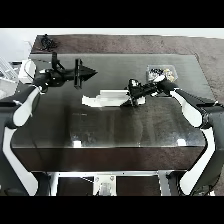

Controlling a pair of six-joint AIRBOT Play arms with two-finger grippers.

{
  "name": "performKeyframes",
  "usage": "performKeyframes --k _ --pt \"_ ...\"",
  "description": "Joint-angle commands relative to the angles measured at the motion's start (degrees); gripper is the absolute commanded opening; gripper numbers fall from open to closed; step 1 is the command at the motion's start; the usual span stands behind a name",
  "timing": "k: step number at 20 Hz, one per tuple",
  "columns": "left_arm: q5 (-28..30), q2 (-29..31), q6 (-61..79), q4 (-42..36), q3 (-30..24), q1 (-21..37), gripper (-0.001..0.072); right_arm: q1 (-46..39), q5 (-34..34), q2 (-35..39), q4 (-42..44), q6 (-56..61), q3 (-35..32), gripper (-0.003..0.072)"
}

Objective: Fold the box and place the chain.

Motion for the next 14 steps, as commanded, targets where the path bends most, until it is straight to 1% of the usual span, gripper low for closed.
performKeyframes --k 1,2,4,6,7,8,9,11,12,14 --pt "-1.4 8.1 2.3 10.7 -0.6 0.7 0.0016 0.0 0.0 0.0 0.1 0.0 0.1 0.0503" --pt "-0.7 10.7 2.2 10.9 -2.1 0.7 0.0016 0.0 0.0 0.0 0.1 0.0 0.1 0.0502" --pt "3.8 17.2 2.3 10.9 -8.5 0.7 0.0015 0.0 -0.1 0.0 0.1 0.0 0.1 0.0502" --pt "13.2 24.2 2.6 11.1 -17.7 0.0 0.0015 0.0 -0.1 0.0 0.1 0.0 0.1 0.0502" --pt "19.0 27.0 2.6 11.6 -22.0 -0.7 0.0016 0.0 0.0 0.0 0.1 0.0 0.1 0.0502" --pt "22.7 28.6 2.4 11.7 -25.1 -1.2 0.0017 0.0 0.0 0.0 0.1 0.0 0.1 0.0502" --pt "23.1 28.9 2.4 11.7 -26.9 -1.5 0.0017 0.0 0.0 0.0 0.1 0.0 0.1 0.0502" --pt "21.8 28.6 1.3 11.7 -29.2 -1.5 0.0018 0.0 0.0 0.0 0.1 0.0 0.1 0.0502" --pt "21.5 28.1 0.1 11.7 -29.6 -1.5 0.0018 0.0 0.0 0.0 0.1 0.0 0.1 0.0502" --pt "23.0 26.4 -2.5 14.2 -29.7 -1.6 0.0018 0.0 0.0 0.0 0.1 0.0 0.1 0.0501"
